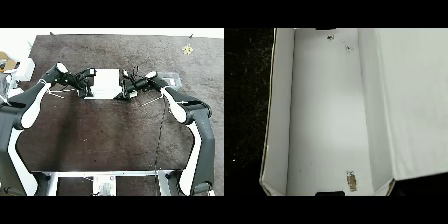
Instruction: Fold the box and place the chain.
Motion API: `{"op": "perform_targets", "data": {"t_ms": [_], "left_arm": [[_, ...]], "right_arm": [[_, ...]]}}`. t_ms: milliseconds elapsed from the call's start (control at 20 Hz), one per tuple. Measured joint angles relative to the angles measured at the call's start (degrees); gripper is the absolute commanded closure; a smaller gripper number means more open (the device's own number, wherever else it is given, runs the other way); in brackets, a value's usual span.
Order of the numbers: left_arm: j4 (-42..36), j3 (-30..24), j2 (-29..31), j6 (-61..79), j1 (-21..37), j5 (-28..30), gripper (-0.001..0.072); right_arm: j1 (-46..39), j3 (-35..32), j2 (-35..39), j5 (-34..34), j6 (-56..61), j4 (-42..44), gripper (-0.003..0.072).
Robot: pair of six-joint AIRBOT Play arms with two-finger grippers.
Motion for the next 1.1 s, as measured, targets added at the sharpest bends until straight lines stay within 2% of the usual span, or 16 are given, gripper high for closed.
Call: {"op": "perform_targets", "data": {"t_ms": [400, 600, 1100], "left_arm": [[-4.20, 0.00, 0.00, -0.13, 0.02, -1.01, 0.0545], [-7.63, -0.02, -0.04, 2.12, 0.02, -1.14, 0.0518], [-15.41, -0.02, -4.07, 7.21, 0.02, -1.16, 0.0518]], "right_arm": [[-0.02, 0.00, 0.00, 0.02, 0.00, 0.02, 0.0242], [-0.09, 0.00, 0.00, 0.02, 0.00, 0.00, 0.0241], [-0.09, 0.00, 0.00, 0.02, -0.02, 0.00, 0.0242]]}}
